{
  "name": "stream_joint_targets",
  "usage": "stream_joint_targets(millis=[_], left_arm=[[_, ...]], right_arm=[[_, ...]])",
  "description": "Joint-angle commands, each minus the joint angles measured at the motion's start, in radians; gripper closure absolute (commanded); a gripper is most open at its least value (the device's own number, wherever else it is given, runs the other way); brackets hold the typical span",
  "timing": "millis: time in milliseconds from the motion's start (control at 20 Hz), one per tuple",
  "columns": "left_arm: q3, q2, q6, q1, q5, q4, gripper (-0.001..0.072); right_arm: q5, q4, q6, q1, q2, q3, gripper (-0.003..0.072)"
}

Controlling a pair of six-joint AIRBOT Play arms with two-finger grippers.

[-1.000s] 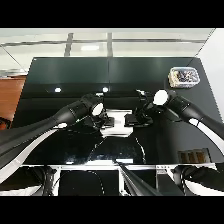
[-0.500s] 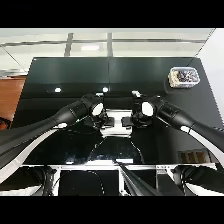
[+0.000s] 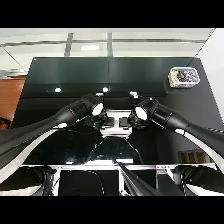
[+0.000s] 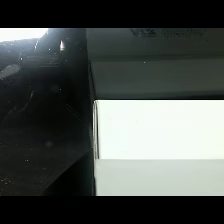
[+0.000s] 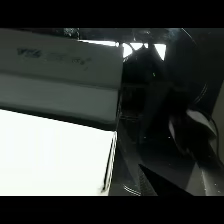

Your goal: Fold the box and place the chain.

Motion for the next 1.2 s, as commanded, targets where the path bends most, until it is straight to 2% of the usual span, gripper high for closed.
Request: stream_joint_targets(millis=[0,50,100,150,200,250,300,450,500,550,600,750,800,850,950,1000,1050,1100,1150], left_arm=[[0.0,-0.001,0.0,0.001,-0.002,0.0,0.0681],[0.0,-0.001,0.0,0.001,-0.002,0.0,0.0681],[0.0,-0.001,0.0,0.001,-0.002,0.0,0.0681],[0.0,-0.001,0.0,0.001,-0.001,0.0,0.0681],[0.0,-0.001,0.0,0.001,0.0,0.0,0.0681],[0.0,0.0,0.0,0.001,0.0,0.0,0.068],[0.0,0.0,0.0,0.001,0.0,0.0,0.0681],[0.0,-0.001,0.0,0.001,0.0,0.0,0.0681],[0.0,0.0,0.0,0.001,0.0,0.0,0.0681],[0.0,-0.001,0.0,0.001,0.0,0.0,0.0681],[0.0,-0.001,0.0,0.001,0.0,0.0,0.0681],[0.0,-0.001,0.0,0.001,0.0,0.0,0.0681],[0.0,-0.001,0.0,0.001,0.0,0.0,0.0681],[0.0,-0.001,0.0,0.001,0.0,0.0,0.0681],[0.0,0.0,0.0,0.001,0.0,0.0,0.0681],[0.0,-0.001,0.0,0.001,0.0,0.0,0.0681],[0.0,0.0,0.0,0.001,0.0,0.0,0.0681],[0.0,0.0,0.0,0.001,0.001,0.0,0.0681],[0.0,0.0,0.0,0.001,0.001,0.0,0.0681]], right_arm=[[0.055,-0.002,0.018,0.006,-0.027,0.034,0.0213],[0.054,0.008,0.031,0.006,-0.031,0.034,0.0213],[0.054,0.009,0.039,0.006,-0.033,0.034,0.025],[0.054,0.008,0.039,0.006,-0.033,0.034,0.0411],[0.054,0.015,0.039,0.006,-0.033,0.034,0.0429],[0.053,0.022,0.035,0.006,-0.033,0.034,0.0626],[0.053,0.023,0.034,0.006,-0.033,0.034,0.0665],[0.067,0.023,0.026,0.006,-0.033,0.034,0.0664],[0.067,0.024,0.027,0.006,-0.033,0.034,0.0643],[0.066,0.023,0.027,0.006,-0.033,0.034,0.0445],[0.065,0.023,0.027,0.006,-0.033,0.034,0.0418],[0.065,0.023,0.027,0.006,-0.033,0.034,0.0429],[0.065,0.023,0.027,0.006,-0.033,0.034,0.0589],[0.062,0.023,0.027,0.006,-0.033,0.034,0.0646],[0.057,0.023,0.027,0.006,-0.033,0.034,0.066],[0.057,0.023,0.027,0.005,-0.033,0.035,0.0553],[0.064,0.022,0.026,0.003,-0.029,0.037,0.0363],[0.079,0.015,0.011,0.003,-0.021,0.045,0.0301],[0.1,0.006,-0.024,0.003,-0.005,0.06,0.0301]])
